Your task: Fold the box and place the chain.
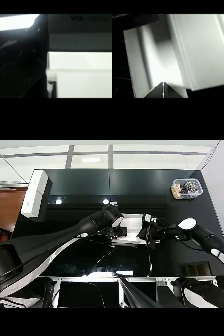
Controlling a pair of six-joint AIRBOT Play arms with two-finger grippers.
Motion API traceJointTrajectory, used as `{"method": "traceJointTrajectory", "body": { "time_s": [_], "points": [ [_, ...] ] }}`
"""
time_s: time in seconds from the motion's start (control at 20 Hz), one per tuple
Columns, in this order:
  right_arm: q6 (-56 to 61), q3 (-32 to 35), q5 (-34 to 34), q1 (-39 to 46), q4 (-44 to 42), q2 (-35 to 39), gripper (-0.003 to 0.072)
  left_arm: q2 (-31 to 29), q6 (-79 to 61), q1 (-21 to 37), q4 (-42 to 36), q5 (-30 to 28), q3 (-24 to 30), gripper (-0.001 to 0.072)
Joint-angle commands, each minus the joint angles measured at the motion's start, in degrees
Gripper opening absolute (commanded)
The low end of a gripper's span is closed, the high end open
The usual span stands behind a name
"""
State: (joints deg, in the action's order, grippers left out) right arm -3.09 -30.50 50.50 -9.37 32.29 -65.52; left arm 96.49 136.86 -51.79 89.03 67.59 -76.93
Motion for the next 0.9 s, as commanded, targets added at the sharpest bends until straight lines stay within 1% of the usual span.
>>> {"method": "traceJointTrajectory", "body": {
  "time_s": [0.0,0.1,0.15,0.2,0.35,0.45,0.55,0.6,0.7,0.8,0.85],
  "points": [
    [17.9,-2.4,3.6,3.4,8.3,4.0,0.0013,0.0,-0.2,0.0,0.0,0.2,0.0,0.0026],
    [28.3,-5.9,9.9,7.7,11.9,7.2,0.0013,0.0,-0.2,0.0,0.0,0.2,0.0,0.0026],
    [33.2,-7.6,13.3,10.8,12.3,8.5,0.0013,0.0,-0.2,0.0,0.1,0.2,0.0,0.0026],
    [38.2,-8.5,15.0,13.9,12.3,9.6,0.0013,0.0,-0.2,0.0,0.1,0.2,0.0,0.0026],
    [56.5,-8.3,14.4,24.2,14.5,10.5,0.0013,0.0,-0.2,0.0,0.1,0.1,0.0,0.0026],
    [67.1,-6.3,12.3,29.3,19.7,10.5,0.0013,0.0,-0.2,0.0,0.0,0.1,0.0,0.0026],
    [75.5,-3.3,11.6,32.6,24.9,10.4,0.0013,0.0,-0.2,0.0,0.1,0.1,0.0,0.0026],
    [77.8,-1.7,11.6,33.3,25.2,10.3,0.0013,0.0,-0.2,0.0,0.0,0.1,0.0,0.0026],
    [78.3,2.0,13.1,32.5,22.8,9.7,0.0013,0.0,-0.2,0.0,0.1,0.1,0.0,0.0026],
    [77.0,4.9,13.4,29.7,19.6,7.5,0.0013,0.0,-0.2,0.0,0.0,0.1,0.0,0.0026],
    [75.9,5.2,13.4,27.9,18.1,6.1,0.0013,0.0,-0.2,0.0,0.0,0.2,0.0,0.0026]
  ]
}}
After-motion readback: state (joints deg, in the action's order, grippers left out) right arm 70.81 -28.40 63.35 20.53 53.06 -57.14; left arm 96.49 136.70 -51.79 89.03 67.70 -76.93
